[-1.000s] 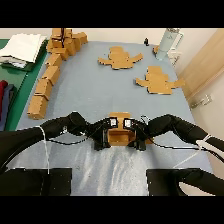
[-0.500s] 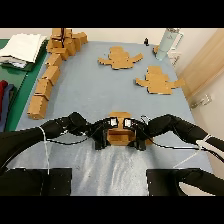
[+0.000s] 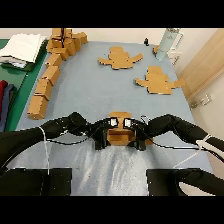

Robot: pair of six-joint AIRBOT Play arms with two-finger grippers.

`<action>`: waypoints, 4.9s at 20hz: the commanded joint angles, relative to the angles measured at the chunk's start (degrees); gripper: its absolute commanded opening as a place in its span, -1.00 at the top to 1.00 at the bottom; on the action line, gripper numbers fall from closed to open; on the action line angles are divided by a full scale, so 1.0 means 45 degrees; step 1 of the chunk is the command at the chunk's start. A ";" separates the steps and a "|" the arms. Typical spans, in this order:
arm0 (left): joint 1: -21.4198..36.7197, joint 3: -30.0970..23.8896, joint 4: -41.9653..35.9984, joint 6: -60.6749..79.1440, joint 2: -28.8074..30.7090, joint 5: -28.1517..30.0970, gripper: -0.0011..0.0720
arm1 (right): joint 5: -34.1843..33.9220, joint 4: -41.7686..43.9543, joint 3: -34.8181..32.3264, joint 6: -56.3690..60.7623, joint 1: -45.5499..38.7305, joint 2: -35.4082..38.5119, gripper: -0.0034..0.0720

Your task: Fold the box.

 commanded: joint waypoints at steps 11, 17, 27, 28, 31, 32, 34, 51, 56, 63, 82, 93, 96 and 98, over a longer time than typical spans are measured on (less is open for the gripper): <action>0.0010 -0.0010 0.0019 -0.0005 0.0000 -0.0087 -0.34 | -0.0015 0.0000 0.0010 -0.0005 0.0005 0.0005 -0.63; 0.0010 -0.0010 0.0019 0.0000 0.0000 -0.0087 -0.34 | -0.0034 0.0165 0.0058 0.0000 0.0005 0.0019 -1.00; 0.0010 -0.0010 0.0019 0.0000 0.0000 -0.0083 -0.34 | -0.2987 -0.3079 0.0214 0.3934 -0.0073 0.3793 -1.00; 0.0010 -0.0010 0.0019 0.0000 0.0000 -0.0083 -0.34 | -0.3944 -0.2977 0.0214 0.3934 -0.0073 0.4245 -1.00; 0.0010 -0.0010 0.0019 0.0000 0.0000 -0.0083 -0.34 | -0.5396 -0.2215 0.0214 0.4192 -0.0073 0.5285 -1.00; 0.0010 -0.0010 0.0019 0.0000 0.0000 -0.0083 -0.34 | -0.5382 -0.1880 0.0214 0.4546 -0.0073 0.5503 -1.00; 0.0010 -0.0010 0.0019 -0.0005 0.0000 -0.0083 -0.34 | -0.5513 -0.0714 0.0209 0.6455 -0.0073 0.5804 -1.00; 0.0063 0.0117 0.0223 -0.0005 0.0015 -0.0044 -0.34 | -0.3589 0.0850 0.0209 1.7354 0.0039 0.5858 -1.00; 0.0126 0.0146 0.1180 -0.0058 0.0413 0.0690 -0.34 | -0.3186 0.0874 0.0209 1.7597 0.0039 0.5858 -1.00; 0.0078 0.0010 0.1185 -0.0058 0.0369 0.0845 -0.34 | -0.1899 0.0772 0.0209 1.7583 0.0034 0.5731 -1.00; 0.0078 -0.0010 0.1185 -0.0049 -0.0024 0.0340 -0.34 | 0.0491 0.0831 0.2487 1.5514 0.0034 0.0947 0.90; 0.0078 -0.0010 0.1185 -0.0053 -0.0024 0.0340 -0.34 | 0.0505 0.0772 0.3400 1.2284 0.0039 -0.3269 0.90; 0.0078 -0.0010 0.1185 -0.0053 -0.0024 0.0340 -0.34 | 0.0335 0.0772 0.3400 1.1880 0.0034 -0.3264 0.90; 0.0078 -0.0010 0.1185 -0.0053 -0.0024 0.0340 -0.34 | 0.0321 0.0777 0.3410 1.1749 0.0034 -0.3211 0.90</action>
